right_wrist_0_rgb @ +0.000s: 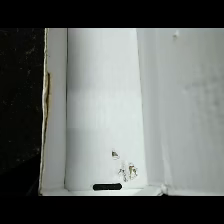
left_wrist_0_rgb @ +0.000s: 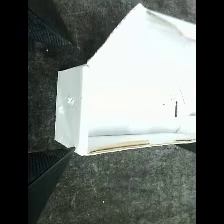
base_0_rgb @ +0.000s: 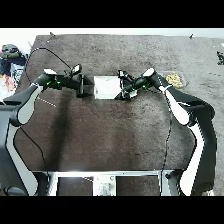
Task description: Fold the box and place the chain.
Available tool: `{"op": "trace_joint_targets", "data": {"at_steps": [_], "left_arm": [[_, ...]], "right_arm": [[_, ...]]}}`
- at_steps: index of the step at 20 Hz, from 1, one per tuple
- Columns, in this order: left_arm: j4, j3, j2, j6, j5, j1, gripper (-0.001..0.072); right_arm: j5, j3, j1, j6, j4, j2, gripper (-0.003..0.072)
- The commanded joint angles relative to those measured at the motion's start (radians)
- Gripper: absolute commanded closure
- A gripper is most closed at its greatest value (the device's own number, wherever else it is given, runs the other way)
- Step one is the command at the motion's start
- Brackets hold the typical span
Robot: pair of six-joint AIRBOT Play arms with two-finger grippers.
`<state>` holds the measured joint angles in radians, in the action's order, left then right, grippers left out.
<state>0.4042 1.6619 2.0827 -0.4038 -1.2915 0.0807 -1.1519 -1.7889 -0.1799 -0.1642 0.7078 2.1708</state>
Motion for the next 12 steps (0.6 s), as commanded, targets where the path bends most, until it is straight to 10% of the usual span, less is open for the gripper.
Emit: {"op": "trace_joint_targets", "data": {"at_steps": [1,12], "left_arm": [[0.014,-0.001,0.016,-0.017,0.000,0.012,-0.0011],[-0.018,0.000,0.064,-0.077,-0.001,0.027,-0.0011]], "right_arm": [[0.000,0.000,0.000,0.001,0.000,0.001,0.0308],[0.000,0.000,0.000,0.001,0.000,0.000,0.0308]]}}
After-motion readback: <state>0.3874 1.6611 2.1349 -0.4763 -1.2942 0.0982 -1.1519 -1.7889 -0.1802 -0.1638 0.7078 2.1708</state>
